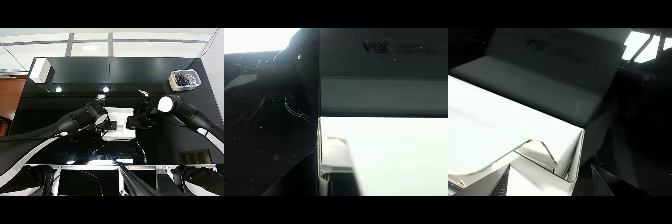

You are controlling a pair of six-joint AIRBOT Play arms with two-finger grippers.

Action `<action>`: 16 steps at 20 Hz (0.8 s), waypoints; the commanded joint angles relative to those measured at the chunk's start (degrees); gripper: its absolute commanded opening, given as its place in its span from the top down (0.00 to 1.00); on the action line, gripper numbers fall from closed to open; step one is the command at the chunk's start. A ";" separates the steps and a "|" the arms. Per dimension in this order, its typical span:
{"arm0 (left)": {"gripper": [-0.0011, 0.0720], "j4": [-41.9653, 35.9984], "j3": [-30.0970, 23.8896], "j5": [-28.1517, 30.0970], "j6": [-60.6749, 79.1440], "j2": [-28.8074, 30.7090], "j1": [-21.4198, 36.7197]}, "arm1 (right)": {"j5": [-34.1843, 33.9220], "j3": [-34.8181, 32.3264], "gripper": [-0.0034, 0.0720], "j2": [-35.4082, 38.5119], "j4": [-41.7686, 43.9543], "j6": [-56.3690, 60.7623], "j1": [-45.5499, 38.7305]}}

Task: Fold the box and place the chain.

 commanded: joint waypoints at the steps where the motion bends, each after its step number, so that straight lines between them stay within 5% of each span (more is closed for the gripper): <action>1: 0.95 0.00 0.00 0.00 0.02 -0.02 -0.04 | -0.63 0.07 0.17 0.00 -3.56 4.11 1.16; 6: 0.95 0.00 0.00 -0.02 0.02 -0.02 -0.04 | -2.97 0.07 0.17 0.00 -10.73 11.87 5.07; 10: 0.95 0.00 0.00 -0.02 0.02 -0.02 -0.04 | -3.54 0.11 0.30 0.00 -11.61 15.32 6.84; 16: 0.95 0.00 0.00 -0.02 0.02 -0.02 -0.04 | -1.18 0.55 0.30 -0.31 -21.14 27.63 12.72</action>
